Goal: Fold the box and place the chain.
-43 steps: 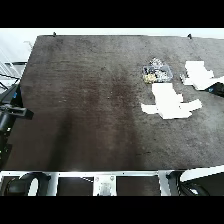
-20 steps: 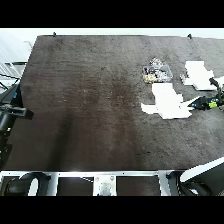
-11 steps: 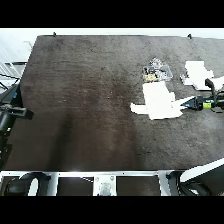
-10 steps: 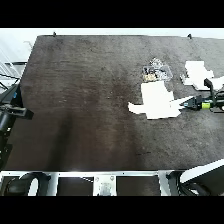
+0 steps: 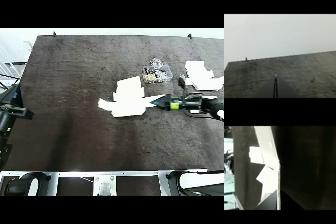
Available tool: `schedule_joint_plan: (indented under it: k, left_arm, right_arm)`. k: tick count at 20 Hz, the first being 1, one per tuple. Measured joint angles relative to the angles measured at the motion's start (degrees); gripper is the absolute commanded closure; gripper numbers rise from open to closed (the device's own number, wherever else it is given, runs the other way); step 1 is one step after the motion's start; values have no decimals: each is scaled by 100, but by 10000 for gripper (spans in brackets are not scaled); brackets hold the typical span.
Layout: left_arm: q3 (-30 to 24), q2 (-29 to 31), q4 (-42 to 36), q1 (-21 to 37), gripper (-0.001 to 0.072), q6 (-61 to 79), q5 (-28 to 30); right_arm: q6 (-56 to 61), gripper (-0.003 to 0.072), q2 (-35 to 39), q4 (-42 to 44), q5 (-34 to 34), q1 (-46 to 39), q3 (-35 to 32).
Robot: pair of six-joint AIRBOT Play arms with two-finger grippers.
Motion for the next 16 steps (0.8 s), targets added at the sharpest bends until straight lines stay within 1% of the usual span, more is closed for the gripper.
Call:
schedule_joint_plan:
  k: [4, 6, 8, 9, 10, 11, 12, 16]
  left_arm:
    - [4, 0, -9, 0, 680, 0, -11]
    - [9, 0, -11, 0, 680, 0, -13]
    - [11, 0, -11, 0, 678, 0, -13]
    - [11, 0, -11, 0, 557, 0, -13]
    - [11, 0, -11, 0, 252, 0, -13]
    - [9, 0, -11, 0, 31, 0, -15]
    - [11, 0, -15, 0, 56, -4, -31]
    - [13, -22, -13, 0, 55, -9, -227]
  right_arm:
    - [20, 678, 179, 518, -1056, 1062, -284]
    - [22, 678, 214, 721, -1596, 1462, -330]
    - [22, 678, 227, 817, -1967, 1714, -358]
    - [24, 678, 236, 852, -2092, 1801, -365]
    - [22, 678, 238, 883, -2188, 1856, -369]
    - [13, 678, 238, 890, -2293, 1902, -369]
    - [-31, 677, 243, 911, -2389, 1934, -369]
    - [-415, 677, 227, 953, -2715, 2011, -332]
